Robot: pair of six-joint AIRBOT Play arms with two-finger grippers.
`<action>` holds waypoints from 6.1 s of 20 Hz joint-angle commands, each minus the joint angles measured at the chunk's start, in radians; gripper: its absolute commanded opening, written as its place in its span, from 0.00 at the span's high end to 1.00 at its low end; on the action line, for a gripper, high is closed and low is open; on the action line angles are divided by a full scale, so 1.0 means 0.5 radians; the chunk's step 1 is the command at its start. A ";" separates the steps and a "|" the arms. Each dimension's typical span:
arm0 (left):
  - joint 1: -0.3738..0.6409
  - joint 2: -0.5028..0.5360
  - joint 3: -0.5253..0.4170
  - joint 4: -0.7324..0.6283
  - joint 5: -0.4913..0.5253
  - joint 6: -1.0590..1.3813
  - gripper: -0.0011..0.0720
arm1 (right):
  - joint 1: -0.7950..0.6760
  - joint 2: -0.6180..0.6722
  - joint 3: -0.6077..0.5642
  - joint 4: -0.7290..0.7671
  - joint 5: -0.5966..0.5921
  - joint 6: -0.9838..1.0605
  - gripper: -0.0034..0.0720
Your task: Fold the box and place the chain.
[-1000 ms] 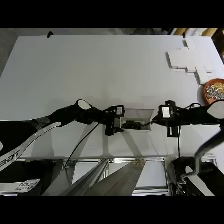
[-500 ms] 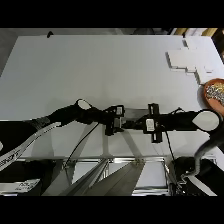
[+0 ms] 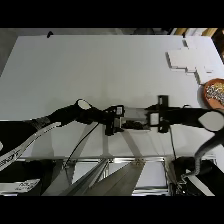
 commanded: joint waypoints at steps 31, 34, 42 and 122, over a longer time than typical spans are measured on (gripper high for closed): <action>0.001 0.002 0.001 0.000 0.001 0.001 0.56 | -0.604 -0.922 -0.002 -0.288 0.117 -0.344 0.72; 0.001 0.002 0.001 0.000 0.001 0.001 0.56 | -0.604 -0.937 -0.002 -0.264 0.057 -0.344 0.75; 0.001 0.002 0.001 0.000 0.001 0.000 0.56 | -0.603 -0.928 -0.002 -0.245 0.177 -0.179 0.93; 0.001 0.002 0.001 0.000 0.001 0.000 0.56 | 0.192 -0.291 0.183 -0.003 0.340 0.789 0.76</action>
